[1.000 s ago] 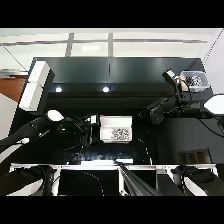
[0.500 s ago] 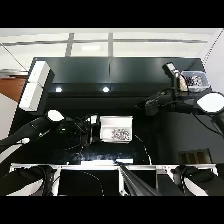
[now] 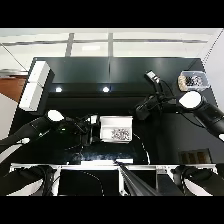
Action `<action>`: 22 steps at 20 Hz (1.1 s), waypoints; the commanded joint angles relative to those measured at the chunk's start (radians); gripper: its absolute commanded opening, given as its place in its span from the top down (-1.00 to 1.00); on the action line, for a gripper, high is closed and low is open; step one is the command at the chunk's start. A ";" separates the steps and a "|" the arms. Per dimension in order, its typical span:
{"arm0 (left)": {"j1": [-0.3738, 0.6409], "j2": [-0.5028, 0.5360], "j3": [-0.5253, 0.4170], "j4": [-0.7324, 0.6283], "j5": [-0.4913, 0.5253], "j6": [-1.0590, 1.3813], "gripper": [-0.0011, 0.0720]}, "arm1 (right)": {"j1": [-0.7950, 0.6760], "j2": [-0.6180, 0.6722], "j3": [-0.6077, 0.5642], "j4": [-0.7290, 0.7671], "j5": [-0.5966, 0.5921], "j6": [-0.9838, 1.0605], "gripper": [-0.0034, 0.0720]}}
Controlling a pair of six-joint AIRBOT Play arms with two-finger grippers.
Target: Fold the box and place the chain.
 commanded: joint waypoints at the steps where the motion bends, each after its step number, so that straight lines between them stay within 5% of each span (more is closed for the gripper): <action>1: 0.000 0.000 0.001 0.000 0.000 0.000 -0.33 | 0.004 -0.008 0.001 0.001 0.096 -0.095 -0.97; 22: 0.000 0.000 0.001 0.000 0.000 0.000 -0.33 | 0.111 -0.010 0.000 -0.028 0.204 -0.484 -0.97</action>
